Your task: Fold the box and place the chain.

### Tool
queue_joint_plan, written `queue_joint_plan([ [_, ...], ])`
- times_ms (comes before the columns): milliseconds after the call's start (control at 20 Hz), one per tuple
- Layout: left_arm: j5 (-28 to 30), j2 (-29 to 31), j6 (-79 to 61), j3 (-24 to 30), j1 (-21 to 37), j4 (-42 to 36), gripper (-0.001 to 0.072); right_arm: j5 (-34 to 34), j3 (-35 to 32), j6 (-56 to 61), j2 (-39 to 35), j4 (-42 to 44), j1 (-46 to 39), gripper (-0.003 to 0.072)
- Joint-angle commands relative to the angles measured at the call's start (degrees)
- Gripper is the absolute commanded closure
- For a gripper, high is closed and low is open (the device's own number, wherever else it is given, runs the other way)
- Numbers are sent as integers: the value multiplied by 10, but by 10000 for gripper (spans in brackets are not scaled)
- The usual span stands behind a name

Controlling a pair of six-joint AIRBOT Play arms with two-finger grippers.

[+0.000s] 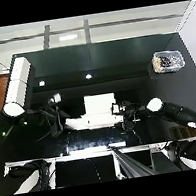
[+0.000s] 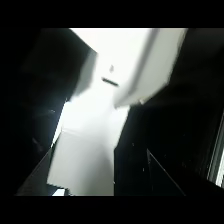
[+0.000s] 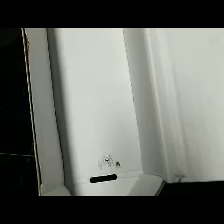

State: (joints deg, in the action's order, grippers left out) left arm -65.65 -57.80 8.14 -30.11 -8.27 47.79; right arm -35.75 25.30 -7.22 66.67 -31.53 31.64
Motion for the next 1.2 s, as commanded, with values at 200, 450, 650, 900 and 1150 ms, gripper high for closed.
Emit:
queue_joint_plan([
  [200,172,-5,-80,43,-106,-26,2,0,0,1,0,0,0,295],
  [450,209,-34,-115,43,-142,-66,4,0,0,1,0,0,0,295],
  [650,229,-38,-129,43,-143,-70,12,0,0,1,0,0,0,294],
  [900,217,-38,-161,43,-151,-82,43,0,0,1,0,0,0,295],
  [1150,224,-38,-161,43,-174,-79,250,0,0,1,0,0,0,295],
])
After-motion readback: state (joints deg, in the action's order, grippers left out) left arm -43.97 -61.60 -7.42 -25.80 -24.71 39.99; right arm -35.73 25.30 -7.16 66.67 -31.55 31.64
